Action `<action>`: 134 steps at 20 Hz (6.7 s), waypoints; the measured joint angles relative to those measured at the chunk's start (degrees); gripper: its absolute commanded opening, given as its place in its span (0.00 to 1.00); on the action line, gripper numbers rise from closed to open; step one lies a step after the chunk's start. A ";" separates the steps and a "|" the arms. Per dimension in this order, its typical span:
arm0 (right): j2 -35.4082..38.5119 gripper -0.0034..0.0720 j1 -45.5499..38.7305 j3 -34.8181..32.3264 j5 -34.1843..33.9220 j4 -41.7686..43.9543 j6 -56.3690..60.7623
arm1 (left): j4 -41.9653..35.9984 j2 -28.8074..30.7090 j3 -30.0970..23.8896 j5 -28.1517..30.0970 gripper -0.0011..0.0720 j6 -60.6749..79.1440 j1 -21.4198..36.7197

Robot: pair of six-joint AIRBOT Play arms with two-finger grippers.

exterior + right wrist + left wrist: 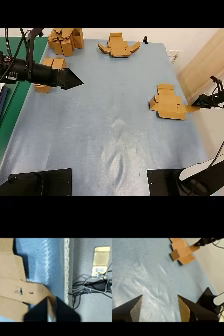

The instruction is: Fold the box.

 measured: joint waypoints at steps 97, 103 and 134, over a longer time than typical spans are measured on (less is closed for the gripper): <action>37.13 0.91 90.44 -54.38 51.67 -34.51 5.62 | -22.64 -21.86 -21.31 12.76 0.06 96.43 -8.44; 38.07 0.91 90.47 -52.41 50.60 -41.05 12.26 | -21.75 -21.86 -21.31 11.82 0.06 96.13 -8.44; 25.99 0.81 75.52 -44.78 46.80 -2.64 -25.81 | -21.22 -21.86 -21.31 12.07 0.06 94.86 -8.44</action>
